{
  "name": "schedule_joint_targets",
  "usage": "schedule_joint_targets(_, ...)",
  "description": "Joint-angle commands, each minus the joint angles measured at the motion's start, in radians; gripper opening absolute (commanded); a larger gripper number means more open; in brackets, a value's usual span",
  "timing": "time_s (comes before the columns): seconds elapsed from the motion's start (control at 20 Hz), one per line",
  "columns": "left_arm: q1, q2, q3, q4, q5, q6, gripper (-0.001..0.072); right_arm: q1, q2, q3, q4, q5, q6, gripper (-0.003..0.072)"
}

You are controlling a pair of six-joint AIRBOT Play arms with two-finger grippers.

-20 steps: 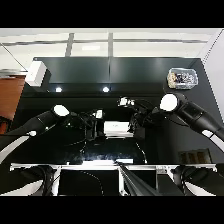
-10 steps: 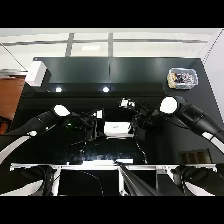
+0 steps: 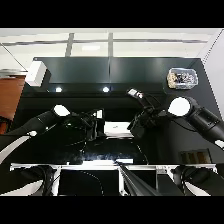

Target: Fold the box and place the chain.

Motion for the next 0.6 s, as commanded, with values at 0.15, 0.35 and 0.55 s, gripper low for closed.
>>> schedule_joint_targets(0.15,0.0,0.0,0.0,0.0,0.0,0.002,0.0484,0.001,-0.072,-0.023,0.316,-0.069,0.186,0.0045)
schedule_joint_targets(0.35,0.0,0.0,0.0,0.001,0.0,0.002,0.0484,0.001,-0.174,-0.023,0.329,-0.061,0.195,0.0045)
schedule_joint_targets(0.55,0.0,0.0,0.0,0.001,0.0,0.002,0.0483,0.001,-0.219,-0.03,0.306,-0.056,0.211,0.0045)
